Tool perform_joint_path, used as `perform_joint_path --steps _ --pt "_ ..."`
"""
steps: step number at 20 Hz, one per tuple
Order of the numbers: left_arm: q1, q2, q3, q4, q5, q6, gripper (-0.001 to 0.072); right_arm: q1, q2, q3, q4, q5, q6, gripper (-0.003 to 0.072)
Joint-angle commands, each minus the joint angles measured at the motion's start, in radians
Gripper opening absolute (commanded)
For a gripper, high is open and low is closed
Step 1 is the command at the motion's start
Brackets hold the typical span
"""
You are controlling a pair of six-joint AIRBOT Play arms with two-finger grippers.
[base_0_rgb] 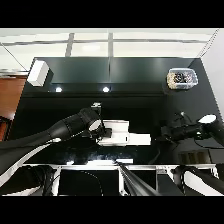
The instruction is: Fold the box and place the chain.
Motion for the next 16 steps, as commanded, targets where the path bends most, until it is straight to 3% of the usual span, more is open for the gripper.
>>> perform_joint_path --steps 1,10,16 --pt "0.000 -0.001 0.000 0.000 0.000 0.000 0.0031 0.068 -0.091 -0.005 0.085 0.058 -0.069 0.0014" --pt "0.000 -0.001 0.000 0.000 -0.001 0.000 0.0032 0.138 -0.103 -0.004 0.284 0.052 -0.245 0.0014" --pt "0.000 -0.001 0.000 0.000 0.000 0.000 0.0032 0.268 -0.103 0.002 0.310 -0.003 -0.257 0.0016"
